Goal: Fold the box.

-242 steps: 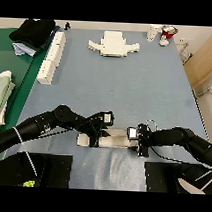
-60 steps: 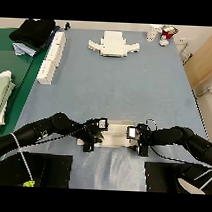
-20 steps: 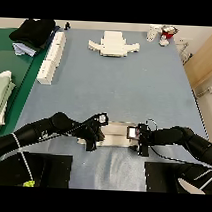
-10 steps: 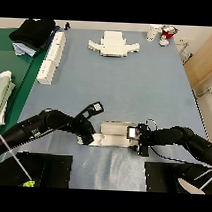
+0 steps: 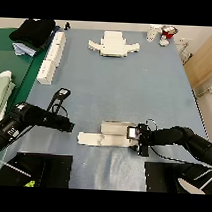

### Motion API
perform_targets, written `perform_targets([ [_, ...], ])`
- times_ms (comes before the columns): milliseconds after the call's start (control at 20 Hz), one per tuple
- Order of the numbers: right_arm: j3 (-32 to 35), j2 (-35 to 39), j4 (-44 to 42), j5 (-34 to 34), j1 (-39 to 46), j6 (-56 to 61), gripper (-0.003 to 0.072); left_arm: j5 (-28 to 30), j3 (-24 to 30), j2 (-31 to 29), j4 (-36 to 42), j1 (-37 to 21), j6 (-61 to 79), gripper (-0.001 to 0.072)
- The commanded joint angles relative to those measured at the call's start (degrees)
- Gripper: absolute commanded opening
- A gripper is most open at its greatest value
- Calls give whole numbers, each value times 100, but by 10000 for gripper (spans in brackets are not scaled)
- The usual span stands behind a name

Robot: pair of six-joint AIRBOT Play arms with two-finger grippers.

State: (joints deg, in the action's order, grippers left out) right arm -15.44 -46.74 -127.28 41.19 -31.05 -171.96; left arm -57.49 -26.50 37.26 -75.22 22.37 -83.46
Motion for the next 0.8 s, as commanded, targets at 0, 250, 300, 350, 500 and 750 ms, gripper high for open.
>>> perform_targets([
  [0,-4,-4,-2,0,-2,2,524,-245,339,90,647,-459,-212,13],
  [250,-4,-4,-2,0,-2,2,524,669,898,533,2463,52,621,12],
  [300,-4,-4,-2,0,-2,2,524,852,914,608,2597,258,636,12],
  [350,-4,-2,-2,0,-2,2,524,1023,914,649,2691,457,636,11],
  [500,-4,-4,-2,0,-2,2,524,1615,914,662,3106,1080,634,12],
  [750,-4,-4,-2,0,-2,2,524,1784,778,658,3178,1379,632,12],
])
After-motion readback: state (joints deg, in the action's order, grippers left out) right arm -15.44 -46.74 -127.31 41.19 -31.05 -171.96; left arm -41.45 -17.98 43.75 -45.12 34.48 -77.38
